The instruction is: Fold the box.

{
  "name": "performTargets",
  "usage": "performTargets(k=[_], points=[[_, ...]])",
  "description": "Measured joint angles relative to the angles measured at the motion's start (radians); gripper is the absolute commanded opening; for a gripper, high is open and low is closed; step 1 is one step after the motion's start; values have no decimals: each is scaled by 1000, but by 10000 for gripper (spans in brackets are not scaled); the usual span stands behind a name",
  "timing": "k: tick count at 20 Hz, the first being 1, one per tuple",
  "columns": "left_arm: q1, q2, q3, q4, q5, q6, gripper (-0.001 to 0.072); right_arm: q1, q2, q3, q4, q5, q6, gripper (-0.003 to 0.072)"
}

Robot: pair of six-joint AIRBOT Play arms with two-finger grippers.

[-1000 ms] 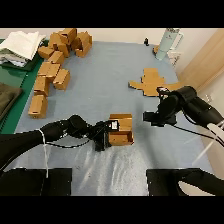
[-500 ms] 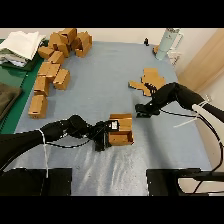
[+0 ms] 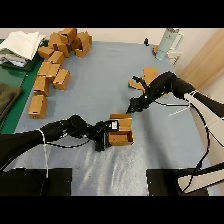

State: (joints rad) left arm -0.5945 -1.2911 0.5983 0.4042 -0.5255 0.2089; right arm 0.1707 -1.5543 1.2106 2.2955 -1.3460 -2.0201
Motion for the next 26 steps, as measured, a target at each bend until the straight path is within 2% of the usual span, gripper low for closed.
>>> performTargets(k=[5,9,18,26], points=[[0,0,0,0,0,0,555,33,-7,-1,76,-124,-121,3],[0,0,0,0,0,0,554,106,45,-88,90,-137,-183,3],[0,0,0,0,0,0,555,220,271,-332,50,115,-275,3],[0,0,0,0,0,0,555,315,475,-450,-53,325,-299,3]])
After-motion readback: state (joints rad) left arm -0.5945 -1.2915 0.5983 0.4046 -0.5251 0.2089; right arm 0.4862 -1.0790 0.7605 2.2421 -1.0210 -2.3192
